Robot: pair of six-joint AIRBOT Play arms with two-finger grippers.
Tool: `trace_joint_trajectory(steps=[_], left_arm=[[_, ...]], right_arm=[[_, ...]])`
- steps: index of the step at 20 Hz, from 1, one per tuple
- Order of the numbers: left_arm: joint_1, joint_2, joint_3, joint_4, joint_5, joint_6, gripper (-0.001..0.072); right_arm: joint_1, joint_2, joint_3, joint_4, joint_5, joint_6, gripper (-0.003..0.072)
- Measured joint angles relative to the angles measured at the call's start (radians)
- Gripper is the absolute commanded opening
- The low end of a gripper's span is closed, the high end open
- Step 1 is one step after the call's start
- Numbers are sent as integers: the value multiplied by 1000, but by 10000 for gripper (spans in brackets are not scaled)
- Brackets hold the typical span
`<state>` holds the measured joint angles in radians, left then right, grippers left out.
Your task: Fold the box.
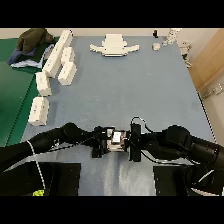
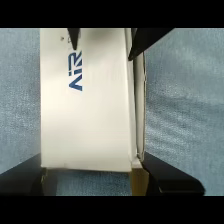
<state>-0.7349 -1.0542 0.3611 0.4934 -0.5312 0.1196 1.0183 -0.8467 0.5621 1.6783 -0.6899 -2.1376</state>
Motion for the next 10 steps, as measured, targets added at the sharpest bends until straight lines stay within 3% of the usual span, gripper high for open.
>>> trace_joint_trajectory(steps=[6, 8, 10], left_arm=[[0, 0, 0, 0, 0, -1, 519], [0, 0, 0, 0, 0, 0, 518], [0, 0, 0, 0, -1, 0, 519]], right_arm=[[0, -21, 0, 1, 2, 22, 286], [0, -15, 0, 1, 1, 26, 398], [0, 0, 0, -3, 0, 27, 415]])
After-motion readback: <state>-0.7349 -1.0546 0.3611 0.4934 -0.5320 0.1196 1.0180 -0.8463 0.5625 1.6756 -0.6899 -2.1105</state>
